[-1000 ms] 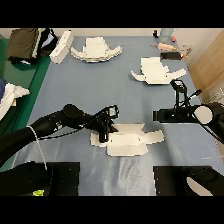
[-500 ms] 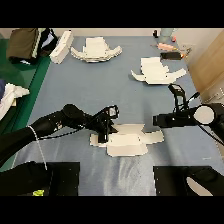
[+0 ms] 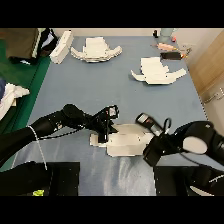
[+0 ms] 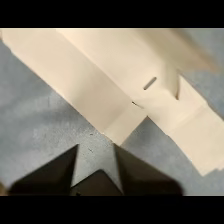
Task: Fold the box.
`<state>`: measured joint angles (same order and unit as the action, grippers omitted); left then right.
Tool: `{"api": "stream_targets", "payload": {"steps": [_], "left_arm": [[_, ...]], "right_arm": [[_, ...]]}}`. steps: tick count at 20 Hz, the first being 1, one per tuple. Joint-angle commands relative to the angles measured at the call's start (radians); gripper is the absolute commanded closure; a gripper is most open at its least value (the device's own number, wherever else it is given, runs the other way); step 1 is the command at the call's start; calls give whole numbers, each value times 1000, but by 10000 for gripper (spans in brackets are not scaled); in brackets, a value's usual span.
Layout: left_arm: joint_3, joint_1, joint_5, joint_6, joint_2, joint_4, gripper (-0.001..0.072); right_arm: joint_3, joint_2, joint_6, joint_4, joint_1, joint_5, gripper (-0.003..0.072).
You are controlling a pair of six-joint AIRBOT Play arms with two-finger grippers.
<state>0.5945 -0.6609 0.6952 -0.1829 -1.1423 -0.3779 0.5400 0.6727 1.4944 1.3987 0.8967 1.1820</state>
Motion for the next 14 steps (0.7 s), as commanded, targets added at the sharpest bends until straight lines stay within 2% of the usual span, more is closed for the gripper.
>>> {"api": "stream_targets", "payload": {"steps": [1,6,8,10,14], "left_arm": [[1,0,-4,0,-1,0,694],[1,0,-5,0,-1,0,694],[1,0,-5,0,-1,0,694],[1,0,-6,0,-1,0,694],[1,0,-5,0,-1,0,694]], "right_arm": [[-61,50,-105,230,254,-138,69],[-74,198,-80,389,278,-270,70],[-70,229,95,500,278,-300,72],[-51,227,267,570,278,-271,72],[-25,162,368,592,278,-199,77]]}}
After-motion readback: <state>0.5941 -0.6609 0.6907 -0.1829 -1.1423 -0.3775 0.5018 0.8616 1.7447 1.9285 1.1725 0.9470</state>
